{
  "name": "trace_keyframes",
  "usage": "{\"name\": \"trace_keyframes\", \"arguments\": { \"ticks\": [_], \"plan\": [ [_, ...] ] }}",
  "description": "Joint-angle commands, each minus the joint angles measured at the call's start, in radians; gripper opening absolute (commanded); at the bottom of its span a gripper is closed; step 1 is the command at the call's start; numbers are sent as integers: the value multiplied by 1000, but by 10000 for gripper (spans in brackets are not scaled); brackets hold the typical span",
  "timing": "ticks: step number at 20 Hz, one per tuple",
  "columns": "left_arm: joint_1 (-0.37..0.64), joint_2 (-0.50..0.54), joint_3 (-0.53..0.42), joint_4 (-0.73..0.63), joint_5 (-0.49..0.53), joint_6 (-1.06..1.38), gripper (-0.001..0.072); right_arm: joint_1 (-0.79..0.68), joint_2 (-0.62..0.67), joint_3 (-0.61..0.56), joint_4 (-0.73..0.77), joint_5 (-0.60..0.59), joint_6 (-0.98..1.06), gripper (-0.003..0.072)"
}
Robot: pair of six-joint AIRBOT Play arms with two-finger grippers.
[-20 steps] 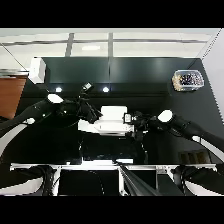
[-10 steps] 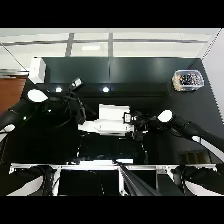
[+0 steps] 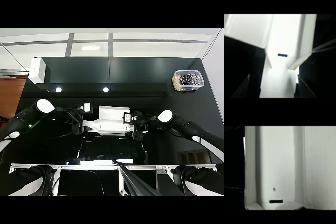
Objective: Fold the box and place the chain.
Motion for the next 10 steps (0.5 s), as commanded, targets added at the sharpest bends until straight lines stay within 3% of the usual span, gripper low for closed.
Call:
{"name": "trace_keyframes", "arguments": {
  "ticks": [1, 3, 5, 6, 10],
  "plan": [
    [-69, -23, -4, 37, 43, 44, 701, 1, -1, 0, -2, 0, 0, 427],
    [-92, -50, -4, -6, 58, 38, 666, 1, -1, 0, -2, 1, 0, 427],
    [-102, -66, -4, -100, 68, 38, 374, 1, -1, 0, -2, 1, 0, 428],
    [-102, -66, -4, -141, 69, 39, 285, 1, -1, 0, -2, 1, 0, 428],
    [-101, -67, -3, -176, 88, 38, 265, 1, -1, 0, -2, 0, 0, 427]
  ]
}}
